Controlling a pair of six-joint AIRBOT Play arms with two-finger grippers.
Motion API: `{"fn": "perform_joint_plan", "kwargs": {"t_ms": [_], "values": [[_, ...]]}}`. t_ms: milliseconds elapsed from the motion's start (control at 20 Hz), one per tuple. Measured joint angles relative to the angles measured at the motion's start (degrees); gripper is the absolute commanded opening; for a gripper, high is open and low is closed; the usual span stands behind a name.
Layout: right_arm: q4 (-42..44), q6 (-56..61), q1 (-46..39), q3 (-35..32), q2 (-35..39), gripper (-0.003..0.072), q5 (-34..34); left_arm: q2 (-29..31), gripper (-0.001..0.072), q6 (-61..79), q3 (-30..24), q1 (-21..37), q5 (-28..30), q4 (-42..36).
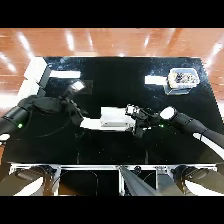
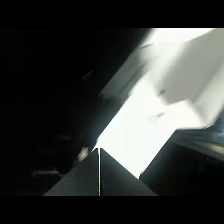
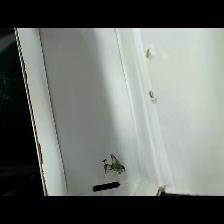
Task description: Fold the box and place the chain.
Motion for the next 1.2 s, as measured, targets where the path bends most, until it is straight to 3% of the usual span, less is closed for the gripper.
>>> {"fn": "perform_joint_plan", "kwargs": {"t_ms": [250, 550, 800, 1150, 1200], "values": [[0.0, 0.0, 0.0, 0.0, 0.0, 0.053, 0.02, -0.28, 0.0022, -14.29, -0.94, 7.96, 1.81, 1.01], [0.0, 0.0, 0.0, 0.0, 0.0, 0.053, 0.02, -8.31, 0.0022, -26.53, -2.01, 13.35, 6.71, 0.83], [-0.02, 0.0, 0.0, 0.0, 0.0, 0.053, 0.02, -15.93, 0.0022, -25.59, -2.12, 13.44, 10.99, -7.67], [-0.02, -0.02, 0.0, 0.0, 0.0, 0.053, 0.02, -19.8, 0.0028, -22.05, -2.12, 7.89, 8.57, -17.62], [-0.02, 0.0, 0.0, -0.02, 0.0, 0.053, 0.02, -19.93, 0.0108, -21.79, -2.1, 7.17, 8.09, -18.53]]}}
